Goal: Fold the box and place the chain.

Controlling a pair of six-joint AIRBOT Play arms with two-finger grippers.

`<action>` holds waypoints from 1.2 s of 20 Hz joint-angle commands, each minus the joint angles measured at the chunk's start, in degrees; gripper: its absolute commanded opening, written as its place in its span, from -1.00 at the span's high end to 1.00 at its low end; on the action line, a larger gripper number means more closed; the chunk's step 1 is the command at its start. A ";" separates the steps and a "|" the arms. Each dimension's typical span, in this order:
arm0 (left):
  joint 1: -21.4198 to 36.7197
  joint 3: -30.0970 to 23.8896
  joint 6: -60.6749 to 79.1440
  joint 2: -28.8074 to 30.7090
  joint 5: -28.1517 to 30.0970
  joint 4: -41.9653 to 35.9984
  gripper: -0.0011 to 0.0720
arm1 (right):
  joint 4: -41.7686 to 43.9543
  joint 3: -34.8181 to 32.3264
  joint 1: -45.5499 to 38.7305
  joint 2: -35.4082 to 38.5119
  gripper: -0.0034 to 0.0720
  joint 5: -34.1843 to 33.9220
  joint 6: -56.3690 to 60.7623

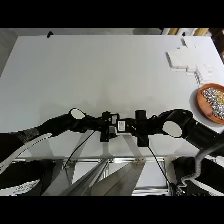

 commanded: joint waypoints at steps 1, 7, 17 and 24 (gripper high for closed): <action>0.02 -0.02 0.07 0.04 0.00 0.09 0.22 | -1.33 -0.02 0.02 0.15 0.70 -0.37 1.14; 0.02 -0.02 0.09 0.04 0.00 0.09 0.22 | -0.48 -0.02 -0.04 2.60 0.79 -3.41 1.27; 0.02 -0.02 0.07 0.04 0.02 0.09 0.22 | -0.04 -2.84 -0.02 2.49 0.75 -2.73 1.25; 0.02 -0.02 0.07 0.04 0.00 0.09 0.22 | 7.45 -2.95 -0.02 2.54 -0.06 0.37 0.96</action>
